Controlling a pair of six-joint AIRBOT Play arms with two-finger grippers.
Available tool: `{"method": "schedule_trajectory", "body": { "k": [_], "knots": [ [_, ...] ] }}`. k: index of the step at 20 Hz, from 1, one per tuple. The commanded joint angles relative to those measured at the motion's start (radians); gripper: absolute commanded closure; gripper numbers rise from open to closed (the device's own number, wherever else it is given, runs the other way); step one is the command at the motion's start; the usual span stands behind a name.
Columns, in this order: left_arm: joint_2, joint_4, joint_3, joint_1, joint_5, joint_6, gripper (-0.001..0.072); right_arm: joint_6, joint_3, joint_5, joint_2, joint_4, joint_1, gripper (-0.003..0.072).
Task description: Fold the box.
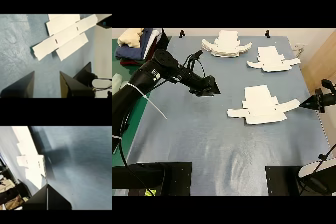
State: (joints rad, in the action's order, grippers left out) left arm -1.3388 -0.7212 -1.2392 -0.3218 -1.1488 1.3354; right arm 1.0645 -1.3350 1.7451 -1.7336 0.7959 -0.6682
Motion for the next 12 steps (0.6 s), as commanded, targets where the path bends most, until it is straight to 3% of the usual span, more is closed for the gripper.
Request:
{"method": "schedule_trajectory", "body": {
  "k": [1,2,3,8,12],
  "knots": [
    [0.001,-0.009,0.000,-0.001,-0.026,-0.045,0.0358,0.015,0.105,-0.087,0.108,-0.049,0.105,0.0684],
    [0.001,-0.017,0.000,0.002,-0.042,-0.045,0.0389,0.027,0.169,-0.143,0.164,-0.039,0.142,0.0684],
    [0.001,-0.021,0.000,0.007,-0.064,-0.056,0.0701,0.051,0.245,-0.200,0.228,-0.011,0.185,0.0684],
    [0.001,-0.046,0.000,0.036,-0.139,-0.117,0.0695,0.277,0.554,-0.438,0.528,0.257,0.420,0.0684],
    [0.001,-0.049,0.000,0.037,-0.145,-0.124,0.0695,0.543,0.610,-0.546,0.668,0.544,0.630,0.0684]
  ]
}}
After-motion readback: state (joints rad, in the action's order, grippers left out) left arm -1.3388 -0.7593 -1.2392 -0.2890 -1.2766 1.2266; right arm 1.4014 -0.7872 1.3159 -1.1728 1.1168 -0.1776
